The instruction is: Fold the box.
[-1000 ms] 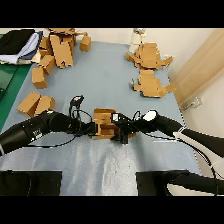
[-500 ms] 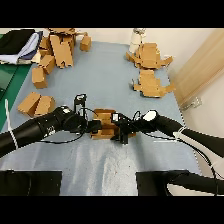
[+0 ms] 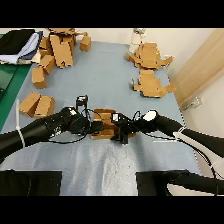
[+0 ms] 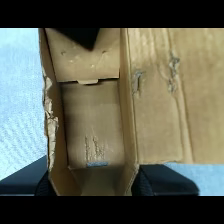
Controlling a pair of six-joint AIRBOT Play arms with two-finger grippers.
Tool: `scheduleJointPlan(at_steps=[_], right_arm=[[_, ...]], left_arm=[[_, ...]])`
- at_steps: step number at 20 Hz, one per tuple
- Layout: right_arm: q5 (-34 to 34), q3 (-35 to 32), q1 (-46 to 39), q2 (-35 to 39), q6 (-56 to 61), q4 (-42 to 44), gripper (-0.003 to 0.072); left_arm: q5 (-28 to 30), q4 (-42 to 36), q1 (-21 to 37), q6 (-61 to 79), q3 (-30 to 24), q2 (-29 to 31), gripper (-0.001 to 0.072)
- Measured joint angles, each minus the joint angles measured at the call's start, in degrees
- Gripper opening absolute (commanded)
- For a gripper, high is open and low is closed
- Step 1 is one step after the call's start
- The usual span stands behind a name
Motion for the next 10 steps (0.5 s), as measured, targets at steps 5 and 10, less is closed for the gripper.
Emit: scheduleJointPlan(at_steps=[5, 10], right_arm=[[0.0, 0.0, 0.0, 0.0, 0.0, 0.0, 0.0501], [0.0, 0.0, 0.0, 0.0, 0.0, 0.0, 0.0501]], left_arm=[[-2.4, 0.6, -0.7, -0.5, 3.3, -3.5, 0.0463], [-4.2, 1.0, -0.9, -0.5, 4.5, -5.5, 0.0463]])
